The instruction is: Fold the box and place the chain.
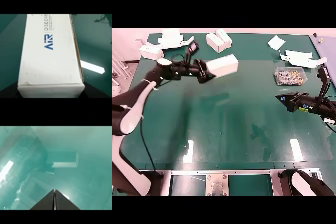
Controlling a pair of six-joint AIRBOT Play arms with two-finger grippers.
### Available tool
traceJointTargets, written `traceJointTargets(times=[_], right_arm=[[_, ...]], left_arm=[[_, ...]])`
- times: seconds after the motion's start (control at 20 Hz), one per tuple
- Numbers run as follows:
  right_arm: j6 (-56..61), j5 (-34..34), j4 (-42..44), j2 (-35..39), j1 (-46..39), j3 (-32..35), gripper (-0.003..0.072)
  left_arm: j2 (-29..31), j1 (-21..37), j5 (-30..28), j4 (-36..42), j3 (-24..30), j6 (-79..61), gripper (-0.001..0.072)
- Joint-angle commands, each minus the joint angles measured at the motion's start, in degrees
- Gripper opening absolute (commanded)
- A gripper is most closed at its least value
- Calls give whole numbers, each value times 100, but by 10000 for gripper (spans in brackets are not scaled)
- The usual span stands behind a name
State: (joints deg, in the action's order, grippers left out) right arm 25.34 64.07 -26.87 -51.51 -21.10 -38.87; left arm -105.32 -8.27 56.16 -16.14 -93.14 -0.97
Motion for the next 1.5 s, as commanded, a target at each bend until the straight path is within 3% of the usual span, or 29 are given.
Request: traceJointTargets(times=[0.0, 0.15, 0.4, 0.6, 1.1, 1.45], right_arm=[[17, 0, 203, 4, 4, 2, 6], [87, 0, 247, 4, 0, 2, 6], [315, 4, 269, 4, 0, 2, 7], [317, 2, 501, 4, 0, 4, 7], [319, 4, 546, 4, 7, 4, 7], [317, 7, 551, 4, 7, 4, 7]], left_arm=[[570, 173, -363, -741, 13, 986, 15], [1174, 352, -691, -1248, 455, 1617, 15], [2712, 688, -2415, -1217, 2393, 1751, 15], [3442, 721, -3504, -1207, 3659, 1947, 16], [3436, 719, -6131, -1202, 5292, 2909, 17], [3080, 719, -6522, -1810, 5410, 2951, 19]])
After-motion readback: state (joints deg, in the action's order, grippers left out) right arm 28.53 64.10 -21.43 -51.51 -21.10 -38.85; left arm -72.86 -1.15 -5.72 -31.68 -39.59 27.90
